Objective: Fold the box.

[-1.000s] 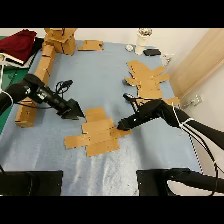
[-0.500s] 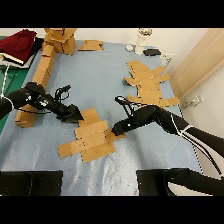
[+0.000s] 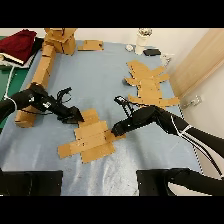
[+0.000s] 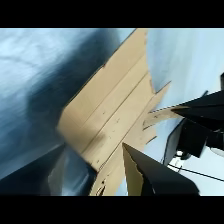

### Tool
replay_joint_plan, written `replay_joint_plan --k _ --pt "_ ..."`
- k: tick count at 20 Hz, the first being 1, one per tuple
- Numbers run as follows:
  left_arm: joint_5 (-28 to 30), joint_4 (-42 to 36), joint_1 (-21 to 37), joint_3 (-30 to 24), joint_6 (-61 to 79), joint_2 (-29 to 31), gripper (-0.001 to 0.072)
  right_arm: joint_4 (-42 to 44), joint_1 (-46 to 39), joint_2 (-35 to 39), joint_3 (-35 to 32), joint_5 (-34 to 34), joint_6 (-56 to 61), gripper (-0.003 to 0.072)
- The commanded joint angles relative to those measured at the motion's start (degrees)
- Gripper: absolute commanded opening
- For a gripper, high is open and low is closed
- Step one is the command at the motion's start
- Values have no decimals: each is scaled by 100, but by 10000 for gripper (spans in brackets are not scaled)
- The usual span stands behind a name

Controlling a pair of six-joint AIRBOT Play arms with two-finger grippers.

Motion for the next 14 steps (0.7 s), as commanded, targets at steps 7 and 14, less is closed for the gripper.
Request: replay_joint_plan --k 7,14 --pt "-752 -837 -61 -2 1331 -372 163 -2 7 4 0 -11 48 0" --pt "-673 -903 -63 -2 1993 -372 13 -44 -2 4 2 -98 61 16"
